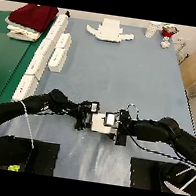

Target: Fold the box.

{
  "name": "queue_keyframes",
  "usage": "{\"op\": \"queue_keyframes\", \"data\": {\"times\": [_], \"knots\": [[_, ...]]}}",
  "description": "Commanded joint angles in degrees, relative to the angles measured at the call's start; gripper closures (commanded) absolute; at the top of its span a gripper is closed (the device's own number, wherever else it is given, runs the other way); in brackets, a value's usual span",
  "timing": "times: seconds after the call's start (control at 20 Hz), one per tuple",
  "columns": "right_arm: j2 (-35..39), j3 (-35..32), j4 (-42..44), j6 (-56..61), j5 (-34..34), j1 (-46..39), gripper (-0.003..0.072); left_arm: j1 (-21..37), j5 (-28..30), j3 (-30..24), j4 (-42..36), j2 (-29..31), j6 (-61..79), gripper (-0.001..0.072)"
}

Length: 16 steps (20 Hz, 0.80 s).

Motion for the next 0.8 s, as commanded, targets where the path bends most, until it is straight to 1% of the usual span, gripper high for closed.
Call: {"op": "queue_keyframes", "data": {"times": [0.0,0.25,0.45,0.6,0.75], "knots": [[0.15,-0.90,-4.04,-0.11,4.96,1.99,0.0095,0.04,-0.04,0.04,0.02,-0.02,0.15,0.0254],[1.60,-0.90,-2.45,-0.11,4.24,3.82,0.0092,0.04,-0.04,0.04,0.02,-0.02,0.15,0.0254],[7.37,-0.87,3.50,-0.11,4.63,5.38,0.0091,0.04,-0.04,0.04,0.02,-0.02,0.15,0.0255],[11.76,-0.87,4.83,1.66,7.17,5.35,0.0092,0.04,-0.04,0.04,0.02,-0.02,0.15,0.0255],[14.64,-0.87,4.74,3.89,12.85,4.22,0.0095,0.04,-0.04,0.04,0.02,-0.02,0.15,0.0254]]}}
